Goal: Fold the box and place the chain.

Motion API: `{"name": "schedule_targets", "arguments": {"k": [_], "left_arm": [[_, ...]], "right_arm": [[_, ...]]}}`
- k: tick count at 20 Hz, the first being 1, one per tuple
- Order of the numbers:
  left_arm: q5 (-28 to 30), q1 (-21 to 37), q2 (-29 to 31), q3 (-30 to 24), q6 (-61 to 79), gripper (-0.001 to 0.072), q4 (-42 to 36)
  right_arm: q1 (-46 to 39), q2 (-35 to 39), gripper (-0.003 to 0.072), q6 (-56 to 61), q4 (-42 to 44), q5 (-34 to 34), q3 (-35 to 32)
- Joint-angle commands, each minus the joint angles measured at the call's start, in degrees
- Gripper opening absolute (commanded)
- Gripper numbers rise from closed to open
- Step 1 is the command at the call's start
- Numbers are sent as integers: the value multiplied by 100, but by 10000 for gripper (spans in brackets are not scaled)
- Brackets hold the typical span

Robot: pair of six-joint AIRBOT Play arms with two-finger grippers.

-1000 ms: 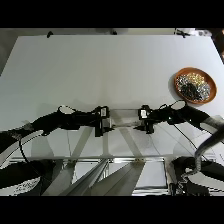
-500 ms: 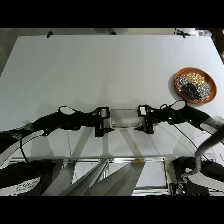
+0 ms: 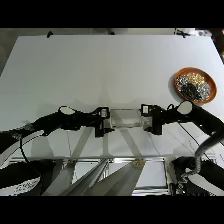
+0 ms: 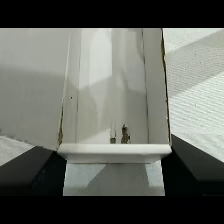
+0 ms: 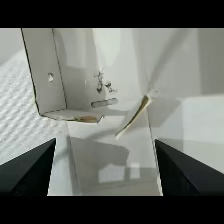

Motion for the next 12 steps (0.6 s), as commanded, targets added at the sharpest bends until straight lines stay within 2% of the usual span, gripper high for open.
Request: {"name": "schedule_targets", "arguments": {"k": [1,4,5,6,7,8,12], "left_arm": [[4,7,4,2,-2,209,-2],[4,4,4,2,-2,209,-2],[4,4,4,2,-2,209,-2],[4,7,4,2,-2,209,-2],[4,4,4,2,-2,209,-2],[4,7,4,2,-2,209,-2],[4,4,4,2,-2,209,-2]], "right_arm": [[-2,710,705,778,-649,345,4],[-2,1519,692,815,-911,975,4],[-2,1779,614,813,-745,1115,4],[-2,2028,418,813,-367,1226,4],[-2,2208,188,809,90,1292,2],[-2,2315,16,774,546,1263,2],[-2,2070,11,756,1720,431,2]]}}
